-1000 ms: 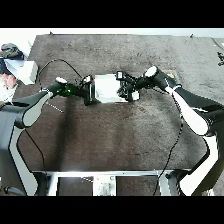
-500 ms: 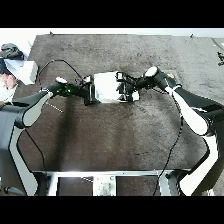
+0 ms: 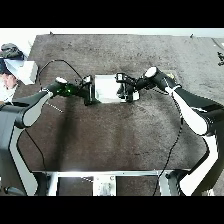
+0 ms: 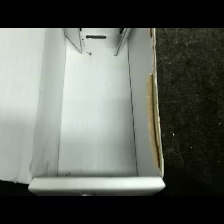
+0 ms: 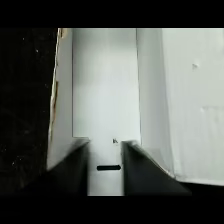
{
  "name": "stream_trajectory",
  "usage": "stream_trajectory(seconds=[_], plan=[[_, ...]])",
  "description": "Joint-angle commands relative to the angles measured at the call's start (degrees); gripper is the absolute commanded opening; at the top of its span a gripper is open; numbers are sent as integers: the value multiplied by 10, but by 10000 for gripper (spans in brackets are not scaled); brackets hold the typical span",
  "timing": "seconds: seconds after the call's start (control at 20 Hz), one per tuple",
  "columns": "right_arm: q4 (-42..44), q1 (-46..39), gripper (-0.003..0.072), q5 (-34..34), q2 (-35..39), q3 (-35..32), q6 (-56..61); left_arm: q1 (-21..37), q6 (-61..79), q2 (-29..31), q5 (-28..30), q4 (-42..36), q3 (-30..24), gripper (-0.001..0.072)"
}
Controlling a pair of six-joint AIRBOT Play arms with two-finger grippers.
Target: Fold the box and place the chain.
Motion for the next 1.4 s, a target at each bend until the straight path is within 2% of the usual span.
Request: stream_trajectory(seconds=[0.0,0.25,0.5,0.65,0.7,0.75,0.95,1.1,1.35], plan=[[-50,-4,90,0,3,0,61,0,0,0,0,0,0,489],[-67,-27,88,-1,25,0,154,0,0,0,0,0,0,489],[-71,-70,88,-1,68,0,344,0,0,0,0,0,0,489],[-71,-106,88,0,79,0,511,0,0,0,0,0,0,489],[-71,-118,68,3,76,0,556,0,0,0,0,0,0,489],[-71,-131,10,10,73,0,588,0,0,0,0,0,0,489],[-62,-166,10,51,56,0,657,0,0,0,0,0,0,489],[-57,-172,10,54,41,0,666,0,0,0,0,0,0,489],[-21,-163,9,97,-11,-1,660,0,0,0,0,0,0,489]])
